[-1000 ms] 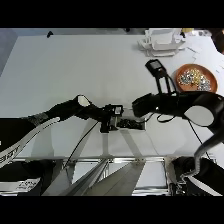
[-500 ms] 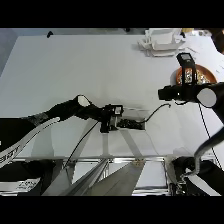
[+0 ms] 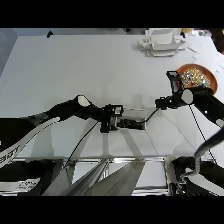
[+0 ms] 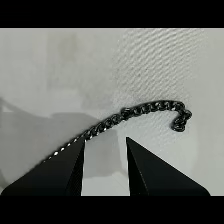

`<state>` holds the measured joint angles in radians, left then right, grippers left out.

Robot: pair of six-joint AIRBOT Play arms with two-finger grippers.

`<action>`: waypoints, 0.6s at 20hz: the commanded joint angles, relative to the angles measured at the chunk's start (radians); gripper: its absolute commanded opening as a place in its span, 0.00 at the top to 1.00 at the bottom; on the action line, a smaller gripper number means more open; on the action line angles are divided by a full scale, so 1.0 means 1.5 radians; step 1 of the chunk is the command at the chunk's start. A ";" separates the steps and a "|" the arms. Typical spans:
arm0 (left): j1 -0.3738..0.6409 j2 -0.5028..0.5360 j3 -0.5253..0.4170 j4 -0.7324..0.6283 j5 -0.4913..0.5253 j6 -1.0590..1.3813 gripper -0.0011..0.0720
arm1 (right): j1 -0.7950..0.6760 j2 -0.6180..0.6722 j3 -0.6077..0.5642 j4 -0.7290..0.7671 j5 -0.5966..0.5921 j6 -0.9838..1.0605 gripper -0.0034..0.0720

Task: Fold the box and place the chain.

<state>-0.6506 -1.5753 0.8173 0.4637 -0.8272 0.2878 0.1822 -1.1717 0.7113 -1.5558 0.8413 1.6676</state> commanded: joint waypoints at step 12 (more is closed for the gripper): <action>0.001 0.001 0.001 0.000 0.000 0.000 0.78 | -0.001 -0.086 -0.002 -0.001 -0.016 -0.003 0.93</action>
